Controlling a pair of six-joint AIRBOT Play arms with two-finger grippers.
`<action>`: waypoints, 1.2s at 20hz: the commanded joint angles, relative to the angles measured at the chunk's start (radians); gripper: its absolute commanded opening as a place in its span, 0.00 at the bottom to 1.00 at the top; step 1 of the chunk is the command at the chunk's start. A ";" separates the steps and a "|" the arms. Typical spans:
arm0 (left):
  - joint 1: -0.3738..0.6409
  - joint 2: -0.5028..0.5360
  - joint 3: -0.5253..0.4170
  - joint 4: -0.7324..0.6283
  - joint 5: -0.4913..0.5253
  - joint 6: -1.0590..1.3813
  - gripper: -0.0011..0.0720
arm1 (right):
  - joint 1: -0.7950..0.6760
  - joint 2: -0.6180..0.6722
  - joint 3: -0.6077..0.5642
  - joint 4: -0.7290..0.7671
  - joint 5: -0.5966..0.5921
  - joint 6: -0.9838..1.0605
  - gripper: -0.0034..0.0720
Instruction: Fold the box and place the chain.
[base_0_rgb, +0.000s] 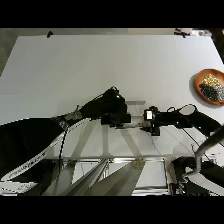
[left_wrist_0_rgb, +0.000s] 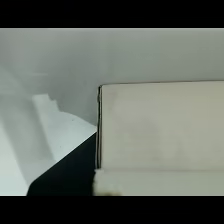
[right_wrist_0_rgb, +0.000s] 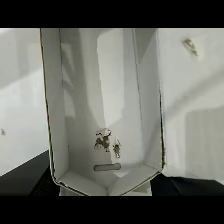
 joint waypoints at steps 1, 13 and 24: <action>0.006 0.012 0.002 0.003 0.002 0.004 0.03 | -0.001 0.001 0.001 0.000 -0.006 0.000 0.59; 0.005 0.013 0.003 0.003 0.068 0.049 0.47 | -0.001 0.001 0.001 0.000 -0.005 0.000 0.59; 0.018 0.029 0.002 0.006 0.061 0.067 0.03 | -0.001 0.001 0.001 0.000 -0.005 0.000 0.59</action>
